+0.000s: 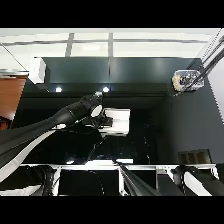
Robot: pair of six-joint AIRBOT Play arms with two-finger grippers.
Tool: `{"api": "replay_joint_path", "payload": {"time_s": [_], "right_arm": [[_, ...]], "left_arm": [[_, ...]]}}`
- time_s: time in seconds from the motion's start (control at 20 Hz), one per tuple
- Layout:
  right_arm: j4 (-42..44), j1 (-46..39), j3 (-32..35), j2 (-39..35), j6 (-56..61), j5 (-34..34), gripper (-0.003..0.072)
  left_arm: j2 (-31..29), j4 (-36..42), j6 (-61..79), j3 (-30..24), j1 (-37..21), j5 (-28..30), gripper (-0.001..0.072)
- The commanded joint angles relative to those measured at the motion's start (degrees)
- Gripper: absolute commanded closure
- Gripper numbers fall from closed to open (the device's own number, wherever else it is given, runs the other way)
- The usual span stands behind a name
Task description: Fold the box and place the chain.
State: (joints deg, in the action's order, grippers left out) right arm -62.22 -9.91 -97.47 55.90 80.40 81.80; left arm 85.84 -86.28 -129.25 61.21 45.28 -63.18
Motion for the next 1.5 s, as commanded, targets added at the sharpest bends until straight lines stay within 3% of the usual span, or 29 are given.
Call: {"api": "replay_joint_path", "payload": {"time_s": [0.0, 0.2, 0.45, 0.7, 0.9, 1.2, 1.45], "right_arm": [[12.4, 3.2, 4.9, -4.3, -5.0, 11.5, 0.067], [16.6, 12.2, 16.9, -6.0, -4.7, 10.8, 0.067], [21.8, 23.5, 28.4, -5.6, -4.6, -2.6, 0.0669], [25.7, 29.0, 29.6, -3.5, -4.6, -12.9, 0.067], [25.5, 29.2, 29.9, -2.1, -4.5, -14.3, 0.067], [19.8, 32.5, 38.8, 1.0, -2.3, -16.2, 0.067], [20.2, 32.5, 46.2, 1.4, -1.9, -21.0, 0.067]], "left_arm": [[0.0, 0.0, 0.0, 0.1, 0.0, 0.1, 0.0681], [0.0, 0.0, 0.0, 0.1, 0.0, 0.1, 0.0681], [0.0, 0.0, 0.0, 0.1, 0.0, 0.1, 0.0681], [0.0, 0.0, 0.0, 0.1, 0.0, 0.1, 0.0681], [0.0, 0.0, 0.0, 0.1, 0.0, 0.1, 0.0681], [0.0, 0.0, 0.0, 0.1, 0.0, 0.1, 0.0681], [0.0, 0.0, 0.0, 0.1, 0.0, 0.1, 0.068]]}}
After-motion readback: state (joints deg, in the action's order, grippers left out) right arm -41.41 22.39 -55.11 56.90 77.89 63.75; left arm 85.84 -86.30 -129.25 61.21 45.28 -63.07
